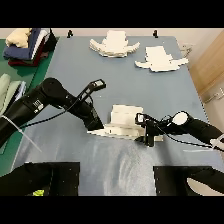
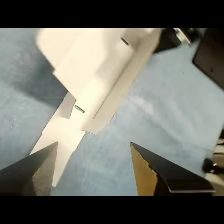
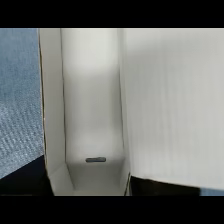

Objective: Fold the box.

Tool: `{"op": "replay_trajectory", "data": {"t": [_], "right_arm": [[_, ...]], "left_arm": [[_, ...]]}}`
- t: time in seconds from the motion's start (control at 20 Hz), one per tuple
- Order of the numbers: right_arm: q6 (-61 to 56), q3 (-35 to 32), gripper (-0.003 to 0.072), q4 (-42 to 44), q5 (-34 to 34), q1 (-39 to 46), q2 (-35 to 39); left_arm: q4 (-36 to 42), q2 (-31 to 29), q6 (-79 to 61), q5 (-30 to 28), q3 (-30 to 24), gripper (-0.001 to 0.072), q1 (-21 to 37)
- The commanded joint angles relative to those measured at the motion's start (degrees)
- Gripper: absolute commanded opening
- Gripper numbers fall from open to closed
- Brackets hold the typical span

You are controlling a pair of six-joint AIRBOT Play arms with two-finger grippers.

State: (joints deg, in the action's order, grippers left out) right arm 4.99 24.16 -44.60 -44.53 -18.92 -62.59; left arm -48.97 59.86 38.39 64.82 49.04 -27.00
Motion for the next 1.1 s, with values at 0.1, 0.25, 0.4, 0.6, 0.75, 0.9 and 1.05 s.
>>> {"op": "replay_trajectory", "data": {"t": [0.1,0.25,0.4,0.6,0.75,0.9,1.05], "right_arm": [[0.0,0.0,0.0491,0.1,0.0,0.0,0.0],[0.0,0.0,0.0490,0.0,0.0,0.0,0.0],[0.0,0.0,0.0490,0.0,0.0,0.0,0.0],[0.0,0.0,0.0490,0.0,0.0,0.0,0.0],[0.0,0.0,0.0491,0.0,0.0,0.0,0.0],[0.0,0.0,0.0490,0.0,0.0,0.0,0.0],[0.0,0.0,0.0490,0.0,0.0,0.0,0.0]], "left_arm": [[-0.7,-0.9,-24.5,-0.5,-4.5,0.0695,1.5],[0.3,-0.9,-35.3,-6.3,-7.6,0.0696,3.5],[1.0,0.3,-38.7,-6.6,-10.0,0.0696,3.4],[8.0,3.7,-43.2,-13.9,-12.7,0.0696,1.2],[13.0,6.7,-44.7,-18.4,-12.7,0.0696,-1.6],[13.0,8.8,-46.9,-18.7,-12.7,0.0696,-3.2],[13.0,10.3,-46.8,-20.3,-12.7,0.0574,-3.4]]}}
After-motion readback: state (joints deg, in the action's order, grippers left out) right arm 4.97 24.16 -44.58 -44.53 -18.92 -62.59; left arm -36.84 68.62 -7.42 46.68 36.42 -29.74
